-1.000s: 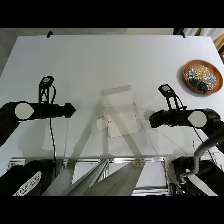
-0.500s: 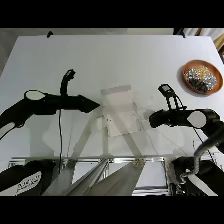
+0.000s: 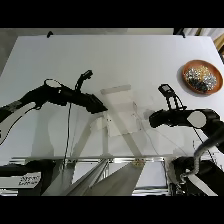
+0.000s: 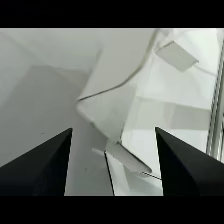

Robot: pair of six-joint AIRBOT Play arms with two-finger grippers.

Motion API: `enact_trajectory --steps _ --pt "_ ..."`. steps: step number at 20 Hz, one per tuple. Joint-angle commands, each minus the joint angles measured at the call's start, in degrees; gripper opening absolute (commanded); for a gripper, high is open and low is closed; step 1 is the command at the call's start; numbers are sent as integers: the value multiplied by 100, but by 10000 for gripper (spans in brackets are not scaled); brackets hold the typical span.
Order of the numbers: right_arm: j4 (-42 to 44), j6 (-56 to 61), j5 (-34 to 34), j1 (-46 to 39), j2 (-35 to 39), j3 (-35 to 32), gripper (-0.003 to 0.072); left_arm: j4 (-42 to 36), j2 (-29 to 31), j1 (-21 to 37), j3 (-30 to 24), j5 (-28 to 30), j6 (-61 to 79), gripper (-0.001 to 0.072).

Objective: Fold the box and place the chain.

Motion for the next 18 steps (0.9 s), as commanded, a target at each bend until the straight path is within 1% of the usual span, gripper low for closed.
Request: enact_trajectory --steps 1,3,5,6,7,8,9,10,11,12,13,14,15,18 --pt "4 4 2 7 4 -4 17 212 -70 -494 57 535 245 582" --pt "4 4 2 7 4 -2 17 205 -70 -693 55 903 289 580" --pt "2 2 2 7 4 -4 17 203 -70 -713 55 1093 286 569" --pt "2 2 0 7 7 -2 17 205 -70 -699 55 1174 286 545" --pt "0 2 0 7 4 -4 17 203 -70 -678 55 1255 295 489" --pt "2 2 0 7 4 -4 17 151 -70 -664 55 1294 348 482" --pt "0 2 0 7 4 -4 17 57 -70 -667 55 1292 463 422" --pt "0 2 0 7 4 -4 17 -39 -70 -671 55 1283 573 389" --pt "0 0 0 7 4 -4 17 -76 -70 -686 55 1281 660 386" --pt "0 0 0 7 4 -4 17 -72 -70 -686 55 1263 723 337" --pt "0 0 0 7 4 -4 17 -50 -70 -680 55 1241 772 250" --pt "0 2 2 7 4 -4 17 -42 -70 -667 55 1248 780 217" --pt "0 2 2 7 4 -4 17 -42 -70 -660 55 1252 809 205" --pt "0 0 2 7 4 -4 17 -39 -70 -662 55 1248 1084 209"
